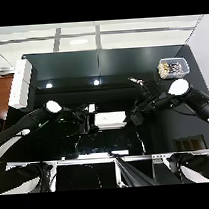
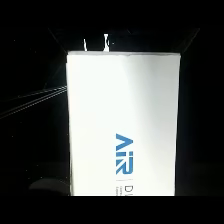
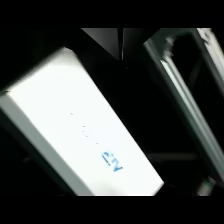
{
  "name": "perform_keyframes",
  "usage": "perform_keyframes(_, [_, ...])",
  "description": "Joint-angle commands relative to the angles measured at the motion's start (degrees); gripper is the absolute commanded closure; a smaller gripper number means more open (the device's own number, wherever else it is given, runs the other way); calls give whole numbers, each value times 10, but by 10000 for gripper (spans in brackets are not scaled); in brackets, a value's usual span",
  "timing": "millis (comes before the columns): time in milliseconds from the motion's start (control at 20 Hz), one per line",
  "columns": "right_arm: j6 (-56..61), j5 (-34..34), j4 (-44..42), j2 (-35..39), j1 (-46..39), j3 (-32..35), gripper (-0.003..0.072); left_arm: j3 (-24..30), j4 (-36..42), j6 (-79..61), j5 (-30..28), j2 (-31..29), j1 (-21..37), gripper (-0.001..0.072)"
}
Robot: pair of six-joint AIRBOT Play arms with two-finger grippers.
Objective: Fold the box and place the chain.
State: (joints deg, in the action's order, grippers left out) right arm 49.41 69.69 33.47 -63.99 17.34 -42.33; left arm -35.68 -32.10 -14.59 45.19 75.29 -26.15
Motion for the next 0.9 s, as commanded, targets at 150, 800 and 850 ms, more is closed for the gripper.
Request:
perform_keyframes(150, [50, -127, -179, -45, 43, 39, 669, 0, 0, 0, 0, 0, 0, 311])
perform_keyframes(800, [93, -171, -79, -123, 50, 40, 669, 0, 0, 0, 0, 0, 0, 311])
perform_keyframes(850, [93, -166, -79, -121, 48, 39, 669, 0, 0, 0, 1, 0, 0, 311])
